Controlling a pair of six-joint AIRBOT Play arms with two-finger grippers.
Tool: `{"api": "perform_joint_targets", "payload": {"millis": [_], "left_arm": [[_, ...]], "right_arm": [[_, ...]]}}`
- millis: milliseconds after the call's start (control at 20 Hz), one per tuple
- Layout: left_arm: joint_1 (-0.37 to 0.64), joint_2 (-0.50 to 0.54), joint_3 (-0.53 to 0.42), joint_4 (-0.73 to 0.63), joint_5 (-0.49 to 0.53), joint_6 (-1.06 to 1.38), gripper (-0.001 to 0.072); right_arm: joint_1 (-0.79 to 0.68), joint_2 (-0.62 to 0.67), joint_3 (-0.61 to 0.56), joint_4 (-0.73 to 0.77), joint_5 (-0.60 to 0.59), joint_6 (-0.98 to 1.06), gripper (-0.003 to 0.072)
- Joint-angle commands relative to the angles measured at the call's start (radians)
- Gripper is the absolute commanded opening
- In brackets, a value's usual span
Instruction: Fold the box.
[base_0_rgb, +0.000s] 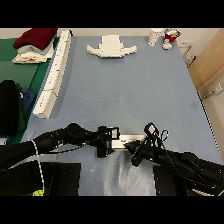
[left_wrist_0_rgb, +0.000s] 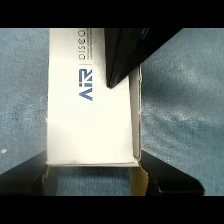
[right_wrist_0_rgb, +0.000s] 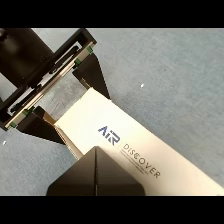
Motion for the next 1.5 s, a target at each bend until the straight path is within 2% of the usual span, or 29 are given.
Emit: {"api": "perform_joint_targets", "payload": {"millis": [0,250,700,800,950,1050,1200,1450], "left_arm": [[0.0,0.0,0.001,0.0,0.0,0.0,0.0416],[0.0,0.0,0.001,0.0,0.0,0.0,0.0416],[0.0,0.0,0.001,0.0,0.0,0.0,0.0416],[0.0,0.0,0.001,0.0,0.0,0.0,0.0416],[0.0,0.0,0.001,0.0,0.0,0.0,0.0416],[0.0,0.0,0.001,0.0,0.0,0.0,0.0416],[0.0,0.0,0.001,0.0,0.0,0.0,0.0416],[0.0,0.0,0.001,0.0,0.0,0.0,0.0416]], "right_arm": [[0.002,0.005,-0.002,-0.029,0.014,0.002,0.0002],[0.002,0.055,0.028,-0.092,0.018,0.002,0.0002],[-0.03,0.06,0.088,-0.266,-0.013,0.002,0.0003],[-0.108,0.059,0.143,-0.337,-0.134,0.002,0.0003],[-0.264,0.024,0.307,-0.561,-0.447,0.034,0.0002],[-0.391,-0.046,0.437,-0.697,-0.646,0.154,0.0002],[-0.587,-0.198,0.621,-0.687,-0.886,0.171,0.0002],[-0.812,-0.447,0.83,-0.674,-1.05,0.232,0.0002]]}}
